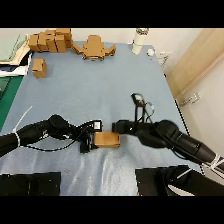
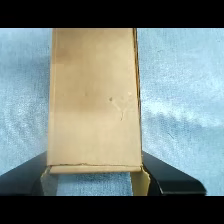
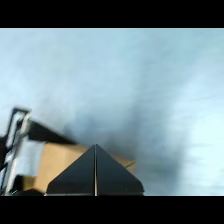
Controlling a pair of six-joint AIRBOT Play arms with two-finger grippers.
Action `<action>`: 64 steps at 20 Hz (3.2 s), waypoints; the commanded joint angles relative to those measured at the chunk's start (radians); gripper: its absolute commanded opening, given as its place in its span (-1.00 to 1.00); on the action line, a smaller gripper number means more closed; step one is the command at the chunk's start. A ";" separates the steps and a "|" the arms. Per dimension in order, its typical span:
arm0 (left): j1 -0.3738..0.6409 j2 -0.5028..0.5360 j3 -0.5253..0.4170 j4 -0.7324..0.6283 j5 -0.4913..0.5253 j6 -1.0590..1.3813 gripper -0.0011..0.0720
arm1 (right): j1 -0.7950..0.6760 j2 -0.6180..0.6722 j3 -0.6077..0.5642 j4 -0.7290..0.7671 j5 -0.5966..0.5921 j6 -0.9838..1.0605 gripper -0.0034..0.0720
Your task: Fold the box.
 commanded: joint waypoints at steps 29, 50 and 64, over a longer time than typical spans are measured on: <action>0.365 0.174 0.034 0.064 0.369 -0.483 0.45 | -0.337 -0.485 0.498 -0.061 -0.552 -0.299 -0.90; 0.885 -0.163 0.278 0.169 0.363 -0.623 0.47 | -0.337 -0.485 0.498 -0.061 -0.552 -0.299 -0.90; 0.888 -0.549 0.779 0.204 0.331 -0.757 0.47 | -0.338 -0.485 0.498 -0.061 -0.552 -0.299 -0.90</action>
